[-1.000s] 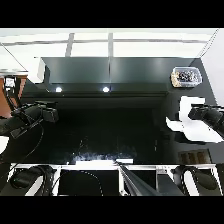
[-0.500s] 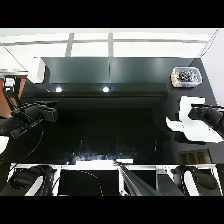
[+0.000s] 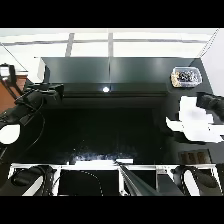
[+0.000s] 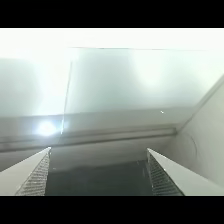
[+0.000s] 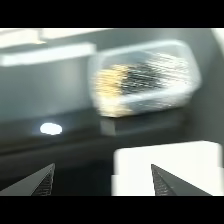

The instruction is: Fold the box and place the chain.

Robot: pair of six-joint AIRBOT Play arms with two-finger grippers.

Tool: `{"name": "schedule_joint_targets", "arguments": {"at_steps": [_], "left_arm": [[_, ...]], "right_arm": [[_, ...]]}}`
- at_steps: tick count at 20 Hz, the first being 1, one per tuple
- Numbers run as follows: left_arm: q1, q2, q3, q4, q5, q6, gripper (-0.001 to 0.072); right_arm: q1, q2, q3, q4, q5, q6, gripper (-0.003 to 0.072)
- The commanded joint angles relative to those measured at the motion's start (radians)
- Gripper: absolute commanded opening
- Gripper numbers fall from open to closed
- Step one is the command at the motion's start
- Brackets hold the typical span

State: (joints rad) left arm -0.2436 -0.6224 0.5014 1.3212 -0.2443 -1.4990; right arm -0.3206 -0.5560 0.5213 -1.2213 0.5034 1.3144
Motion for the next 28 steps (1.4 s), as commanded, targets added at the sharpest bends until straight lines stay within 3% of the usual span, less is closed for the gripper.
{"name": "schedule_joint_targets", "arguments": {"at_steps": [1,3,7,10,13,15,17,19,28], "left_arm": [[-0.044,-0.059,0.010,0.003,0.040,0.001,0.0708],[-0.054,-0.059,0.010,0.006,0.041,0.008,0.0708],[-0.054,-0.067,0.010,0.006,0.032,0.014,0.0707],[-0.054,-0.077,0.010,0.006,0.027,0.014,0.0707],[-0.054,-0.085,0.010,0.006,0.027,0.014,0.0707],[-0.054,-0.093,0.010,0.006,0.027,0.014,0.0707],[-0.054,-0.103,0.010,0.006,0.027,0.014,0.0707],[-0.054,-0.119,0.010,0.006,0.027,0.014,0.0707],[-0.054,-0.165,0.010,0.005,0.074,0.014,0.0707]], "right_arm": [[-0.172,-0.235,0.157,-0.379,0.047,0.284,0.0720],[-0.341,-0.399,0.285,-0.418,0.107,0.328,0.0720],[-0.615,-0.692,0.496,-0.418,0.351,0.335,0.0720],[-0.774,-0.882,0.645,-0.351,0.487,0.195,0.0720],[-0.925,-1.046,0.795,0.024,0.652,-0.146,0.0720],[-1.002,-1.157,0.882,0.319,0.867,-0.298,0.0720],[-1.028,-1.248,0.933,0.452,1.028,-0.305,0.0720],[-1.011,-1.292,0.951,0.458,1.117,-0.306,0.0720],[-0.882,-1.310,0.950,0.325,1.155,-0.315,0.0720]]}}
